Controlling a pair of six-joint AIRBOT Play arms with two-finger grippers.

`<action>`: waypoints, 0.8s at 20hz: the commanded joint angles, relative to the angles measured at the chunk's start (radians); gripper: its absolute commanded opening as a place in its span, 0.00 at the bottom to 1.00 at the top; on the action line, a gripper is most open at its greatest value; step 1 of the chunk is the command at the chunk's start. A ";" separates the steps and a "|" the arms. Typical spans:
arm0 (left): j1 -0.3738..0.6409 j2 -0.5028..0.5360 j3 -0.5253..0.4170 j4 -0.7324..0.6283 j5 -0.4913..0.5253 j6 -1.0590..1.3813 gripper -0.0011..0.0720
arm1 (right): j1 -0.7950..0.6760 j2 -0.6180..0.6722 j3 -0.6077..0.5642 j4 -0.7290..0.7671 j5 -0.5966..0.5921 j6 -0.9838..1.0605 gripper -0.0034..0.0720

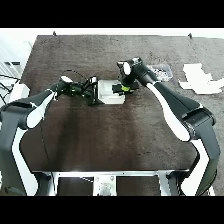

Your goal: Fold the box and place the chain.

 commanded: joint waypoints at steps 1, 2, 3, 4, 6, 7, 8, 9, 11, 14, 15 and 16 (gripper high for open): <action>0.000 0.000 0.000 -0.001 0.000 -0.001 0.40 | -0.004 0.064 0.003 -0.004 0.082 -0.057 0.57; 0.000 0.000 0.000 -0.001 0.000 -0.001 0.40 | -0.008 0.088 0.003 -0.004 0.098 -0.086 0.62; 0.000 0.000 0.000 -0.001 0.001 -0.001 0.40 | -0.014 0.116 0.003 -0.017 0.101 -0.111 0.63; 0.000 0.000 0.000 0.000 0.000 -0.001 0.40 | -0.021 0.142 0.003 -0.045 0.100 -0.144 0.63; 0.000 0.000 0.000 -0.001 0.001 -0.001 0.40 | -0.056 0.188 0.003 -0.126 0.062 -0.176 0.63; 0.000 0.000 0.000 0.000 0.001 -0.001 0.40 | -0.087 0.204 0.003 -0.144 0.027 -0.177 0.63; 0.000 0.000 0.000 -0.001 0.000 -0.001 0.40 | -0.131 0.213 0.003 -0.145 -0.026 -0.196 0.63; 0.000 0.000 0.000 -0.001 0.000 -0.001 0.40 | -0.178 0.214 0.003 -0.144 -0.073 -0.199 0.63; 0.000 0.000 0.000 -0.001 0.001 -0.001 0.40 | -0.285 0.197 0.003 -0.116 -0.145 -0.219 0.63; 0.000 0.000 0.000 -0.001 0.001 0.000 0.40 | -0.440 0.129 0.003 0.034 -0.248 -0.311 0.59; 0.000 0.000 0.000 -0.001 0.001 0.000 0.40 | -0.475 0.105 0.003 0.092 -0.279 -0.342 0.59; 0.000 0.000 0.000 -0.001 0.001 0.000 0.40 | -0.500 0.079 0.003 0.147 -0.315 -0.385 0.59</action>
